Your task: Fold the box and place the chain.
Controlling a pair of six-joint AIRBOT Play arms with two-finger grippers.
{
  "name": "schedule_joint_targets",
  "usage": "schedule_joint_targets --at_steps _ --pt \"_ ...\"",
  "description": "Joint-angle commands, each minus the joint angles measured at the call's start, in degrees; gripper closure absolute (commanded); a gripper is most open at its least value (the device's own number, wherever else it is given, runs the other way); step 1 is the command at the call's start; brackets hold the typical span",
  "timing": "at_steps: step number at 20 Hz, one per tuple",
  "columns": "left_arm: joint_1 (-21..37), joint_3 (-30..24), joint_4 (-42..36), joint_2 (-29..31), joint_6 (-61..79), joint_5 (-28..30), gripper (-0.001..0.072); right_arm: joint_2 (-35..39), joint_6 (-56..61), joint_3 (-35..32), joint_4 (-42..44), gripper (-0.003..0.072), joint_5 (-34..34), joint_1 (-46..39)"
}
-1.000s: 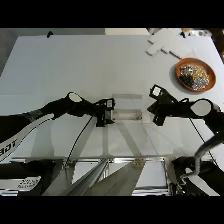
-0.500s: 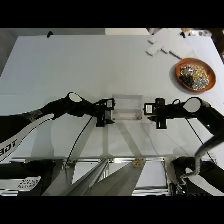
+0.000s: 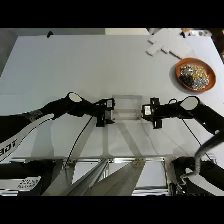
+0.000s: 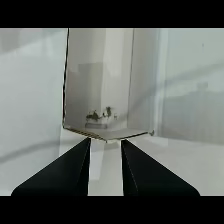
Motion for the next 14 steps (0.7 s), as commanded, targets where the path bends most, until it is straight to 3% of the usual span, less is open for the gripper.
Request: schedule_joint_targets --at_steps 1,9,14 --pt "0.0 0.0 0.0 0.0 0.0 0.0 0.0677 -0.3 -0.7 0.0 1.3 0.0496 -0.6 2.3" --pt "0.0 0.0 0.0 0.0 0.0 0.0 0.0677 -1.0 -0.4 0.0 2.4 0.0496 -5.7 3.7" --pt "0.0 0.0 0.0 0.0 0.0 0.0 0.0677 -3.5 -0.4 0.0 7.9 0.0484 -6.8 5.7"
